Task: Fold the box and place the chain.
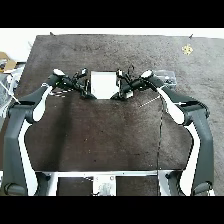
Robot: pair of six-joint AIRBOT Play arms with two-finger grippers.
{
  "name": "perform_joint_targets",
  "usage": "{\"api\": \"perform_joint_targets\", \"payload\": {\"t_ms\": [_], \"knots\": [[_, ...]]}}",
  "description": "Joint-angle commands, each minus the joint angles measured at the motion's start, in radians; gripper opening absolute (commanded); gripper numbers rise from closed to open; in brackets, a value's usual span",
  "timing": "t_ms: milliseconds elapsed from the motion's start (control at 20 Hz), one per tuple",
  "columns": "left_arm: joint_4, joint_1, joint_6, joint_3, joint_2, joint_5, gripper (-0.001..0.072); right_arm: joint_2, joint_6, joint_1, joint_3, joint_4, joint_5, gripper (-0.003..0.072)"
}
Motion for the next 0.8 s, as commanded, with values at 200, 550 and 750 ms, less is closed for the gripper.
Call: {"api": "perform_joint_targets", "payload": {"t_ms": [200,550,750], "knots": [[0.031,0.001,0.001,0.000,-0.001,-0.037,0.0467,0.000,-0.002,-0.001,0.000,-0.001,0.000,0.0319],[0.029,0.001,0.001,0.000,-0.001,-0.045,0.0467,0.000,-0.002,-0.001,0.000,-0.001,0.000,0.0319],[0.029,0.001,0.001,0.000,-0.001,-0.045,0.0467,0.000,-0.002,-0.001,0.000,-0.001,0.000,0.0319]]}}
